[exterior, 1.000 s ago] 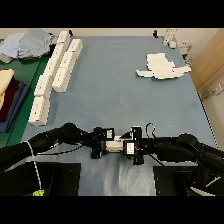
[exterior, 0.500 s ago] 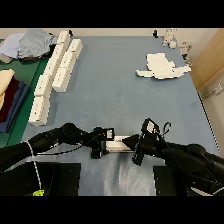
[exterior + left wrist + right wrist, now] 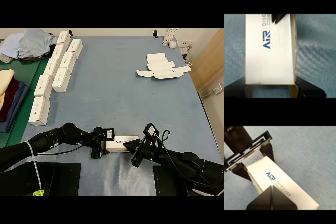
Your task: Fold the box.
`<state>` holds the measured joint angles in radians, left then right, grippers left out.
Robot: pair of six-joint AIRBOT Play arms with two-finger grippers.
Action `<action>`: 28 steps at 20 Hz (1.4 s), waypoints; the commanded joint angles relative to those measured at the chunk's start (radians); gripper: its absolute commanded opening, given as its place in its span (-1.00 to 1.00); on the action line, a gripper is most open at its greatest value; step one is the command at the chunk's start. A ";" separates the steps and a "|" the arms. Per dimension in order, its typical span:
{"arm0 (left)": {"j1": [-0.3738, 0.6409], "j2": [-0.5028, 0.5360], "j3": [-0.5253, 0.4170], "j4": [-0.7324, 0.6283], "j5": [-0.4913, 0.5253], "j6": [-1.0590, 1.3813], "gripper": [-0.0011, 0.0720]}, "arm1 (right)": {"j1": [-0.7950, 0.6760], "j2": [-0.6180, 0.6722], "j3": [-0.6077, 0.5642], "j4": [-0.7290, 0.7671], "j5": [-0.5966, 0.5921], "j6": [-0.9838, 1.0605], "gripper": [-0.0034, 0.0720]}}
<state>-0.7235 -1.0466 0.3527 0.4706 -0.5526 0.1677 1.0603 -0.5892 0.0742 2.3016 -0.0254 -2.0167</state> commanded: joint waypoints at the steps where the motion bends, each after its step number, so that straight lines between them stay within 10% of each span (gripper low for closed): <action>1: 0.000 0.000 0.001 0.000 0.000 0.000 0.33 | 0.007 -0.023 -0.015 -0.001 0.008 0.011 -0.84; 28: 0.000 0.000 0.001 0.000 0.000 0.000 0.33 | 0.006 0.086 0.002 -0.075 0.053 0.051 -0.81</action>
